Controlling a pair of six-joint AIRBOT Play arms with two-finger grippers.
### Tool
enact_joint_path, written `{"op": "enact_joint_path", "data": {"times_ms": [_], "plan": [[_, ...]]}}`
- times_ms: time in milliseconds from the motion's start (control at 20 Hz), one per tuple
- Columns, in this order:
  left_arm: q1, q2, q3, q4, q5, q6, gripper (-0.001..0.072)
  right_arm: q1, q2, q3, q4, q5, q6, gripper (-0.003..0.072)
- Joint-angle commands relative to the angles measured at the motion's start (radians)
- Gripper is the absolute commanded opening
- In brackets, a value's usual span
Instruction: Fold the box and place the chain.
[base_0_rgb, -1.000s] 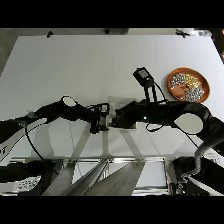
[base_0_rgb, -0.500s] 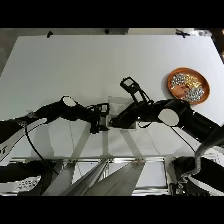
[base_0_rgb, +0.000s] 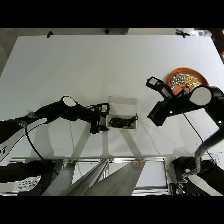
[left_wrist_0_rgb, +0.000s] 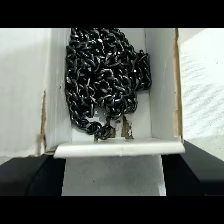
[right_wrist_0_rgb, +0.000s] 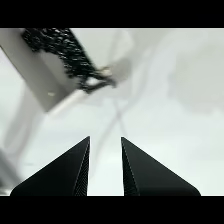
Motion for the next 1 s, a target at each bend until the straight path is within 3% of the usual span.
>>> {"op": "enact_joint_path", "data": {"times_ms": [0,50,200,400,700,750,850,950], "plan": [[0.000,0.001,0.000,0.000,0.000,0.000,0.0203,-0.077,-0.041,-0.048,0.081,-0.084,-0.513,0.0257],[0.000,0.001,0.000,0.000,0.000,0.000,0.0203,-0.076,-0.066,-0.067,0.135,-0.111,-0.625,0.0430],[0.000,0.001,0.000,0.000,0.000,0.000,0.0203,-0.042,-0.140,-0.098,0.271,-0.187,-0.842,0.0451],[0.000,0.001,0.000,0.000,0.000,0.000,0.0203,0.006,-0.221,-0.098,0.272,-0.226,-0.948,0.0433],[0.000,0.001,0.000,0.000,0.000,0.000,0.0203,0.009,-0.253,-0.099,0.310,-0.208,-0.945,0.0369],[0.000,0.001,0.000,0.000,0.000,0.000,0.0203,0.014,-0.266,-0.099,0.323,-0.197,-0.945,0.0308],[0.000,0.001,0.000,0.000,0.000,0.000,0.0203,0.031,-0.288,-0.099,0.323,-0.195,-0.944,0.0272],[0.000,0.001,0.000,0.000,0.000,0.000,0.0203,0.031,-0.287,-0.099,0.315,-0.185,-0.915,0.0122]]}}
